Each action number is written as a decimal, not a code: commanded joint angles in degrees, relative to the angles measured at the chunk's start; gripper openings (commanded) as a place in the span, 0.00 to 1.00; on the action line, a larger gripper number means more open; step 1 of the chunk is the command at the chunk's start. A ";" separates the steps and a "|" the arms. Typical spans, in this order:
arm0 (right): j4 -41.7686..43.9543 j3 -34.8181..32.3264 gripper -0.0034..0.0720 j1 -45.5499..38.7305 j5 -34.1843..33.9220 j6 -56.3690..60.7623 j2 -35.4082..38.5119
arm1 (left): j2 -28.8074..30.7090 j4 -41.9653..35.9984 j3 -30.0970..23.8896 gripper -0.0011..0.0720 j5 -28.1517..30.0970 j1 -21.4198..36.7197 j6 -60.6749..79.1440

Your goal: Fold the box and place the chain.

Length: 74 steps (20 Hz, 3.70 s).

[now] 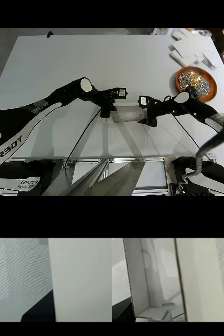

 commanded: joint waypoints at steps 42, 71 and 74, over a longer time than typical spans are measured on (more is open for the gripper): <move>11.61 -6.29 0.44 -3.32 -1.75 -12.31 -1.18 | 0.02 0.02 0.04 0.03 -0.04 -0.02 -0.04; 11.63 -6.29 0.44 -3.32 -1.57 -12.33 -1.16 | 2.64 0.31 0.04 0.75 -2.08 0.92 -4.00; 11.63 -6.29 0.44 -3.32 -1.60 -12.33 -1.16 | 6.84 5.44 0.04 0.75 -5.35 1.99 -7.10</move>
